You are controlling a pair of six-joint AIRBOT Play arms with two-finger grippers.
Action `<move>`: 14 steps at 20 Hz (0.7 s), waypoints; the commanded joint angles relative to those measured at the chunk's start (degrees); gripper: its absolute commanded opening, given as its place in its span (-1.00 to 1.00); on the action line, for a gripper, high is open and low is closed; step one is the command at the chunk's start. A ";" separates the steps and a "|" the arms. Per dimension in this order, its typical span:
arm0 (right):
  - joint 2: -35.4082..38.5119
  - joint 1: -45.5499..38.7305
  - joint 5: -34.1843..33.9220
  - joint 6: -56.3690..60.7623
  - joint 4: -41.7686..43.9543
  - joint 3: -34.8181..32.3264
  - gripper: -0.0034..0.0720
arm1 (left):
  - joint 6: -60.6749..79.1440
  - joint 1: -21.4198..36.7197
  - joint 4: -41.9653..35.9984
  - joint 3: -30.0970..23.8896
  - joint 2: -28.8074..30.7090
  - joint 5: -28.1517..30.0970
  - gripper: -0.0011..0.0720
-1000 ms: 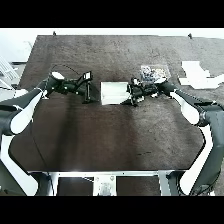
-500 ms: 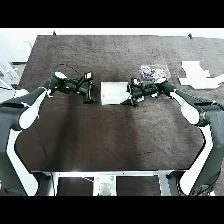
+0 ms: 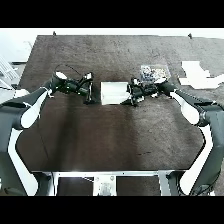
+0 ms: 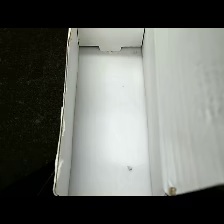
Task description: Fold the box and place the chain.
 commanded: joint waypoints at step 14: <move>0.04 -0.02 0.02 0.02 0.02 -0.02 0.24 | 1.05 -2.99 -3.08 0.28 -2.67 3.93 1.00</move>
